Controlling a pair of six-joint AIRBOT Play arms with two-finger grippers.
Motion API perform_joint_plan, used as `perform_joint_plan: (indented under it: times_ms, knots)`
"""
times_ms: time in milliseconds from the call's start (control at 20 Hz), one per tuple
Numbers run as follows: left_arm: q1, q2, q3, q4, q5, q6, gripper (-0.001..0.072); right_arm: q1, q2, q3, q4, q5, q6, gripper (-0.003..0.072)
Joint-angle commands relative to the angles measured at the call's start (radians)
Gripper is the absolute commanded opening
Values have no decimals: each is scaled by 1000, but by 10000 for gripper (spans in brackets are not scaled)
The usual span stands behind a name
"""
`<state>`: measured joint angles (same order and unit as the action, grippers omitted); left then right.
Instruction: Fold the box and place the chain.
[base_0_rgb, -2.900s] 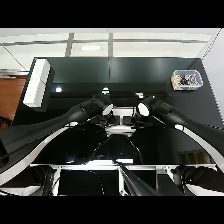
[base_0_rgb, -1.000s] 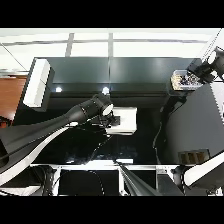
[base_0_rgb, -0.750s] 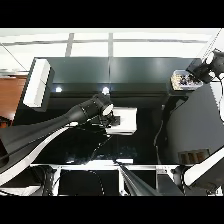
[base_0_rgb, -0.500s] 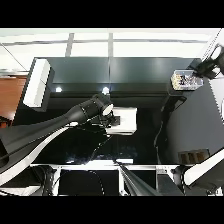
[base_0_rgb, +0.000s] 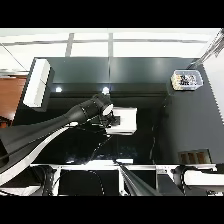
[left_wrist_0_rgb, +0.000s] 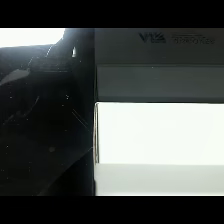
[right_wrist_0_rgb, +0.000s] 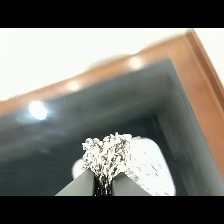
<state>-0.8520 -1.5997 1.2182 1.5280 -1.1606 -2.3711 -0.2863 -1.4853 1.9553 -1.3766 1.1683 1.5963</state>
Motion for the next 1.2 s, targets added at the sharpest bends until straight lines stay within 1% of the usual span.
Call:
perform_joint_plan:
  times_ms: [0, 100, 200, 250, 400, 450, 500, 600, 700, 800, 950, 1050, 1150]
  knots:
    - [0, 0, 0, 0, 0, 0, 25, 0, 160, -2, 202, 116, -110, 6]
    - [0, 0, 0, 0, 0, 0, 25, 9, 229, -30, 311, 200, -148, 6]
    - [0, 0, 0, 0, 1, 0, 25, 37, 316, -103, 348, 210, -166, 6]
    - [0, 0, 0, 1, 1, 0, 25, 55, 357, -145, 356, 236, -174, 6]
    - [0, 0, 0, 1, 1, 0, 25, 141, 492, -325, 362, 278, -184, 4]
    - [0, 0, 0, 0, 1, 0, 25, 166, 518, -382, 395, 329, -216, 4]
    - [0, 0, 0, 0, 0, 0, 25, 185, 541, -451, 454, 383, -256, 5]
    - [0, 0, 0, 0, 0, 0, 25, 225, 578, -599, 587, 395, -304, 7]
    - [0, 0, 0, 1, 0, 0, 25, 268, 581, -718, 676, 375, -313, 7]
    - [0, 0, 0, 0, 0, 0, 25, 323, 581, -809, 734, 311, -326, 7]
    - [0, 0, 0, 0, 0, 0, 25, 396, 581, -896, 830, 199, -360, 8]
    - [0, 0, 0, 0, 0, 0, 25, 443, 578, -931, 834, 124, -359, 7]
    - [0, 0, 0, 0, 0, 0, 25, 486, 574, -977, 832, 83, -359, 8]
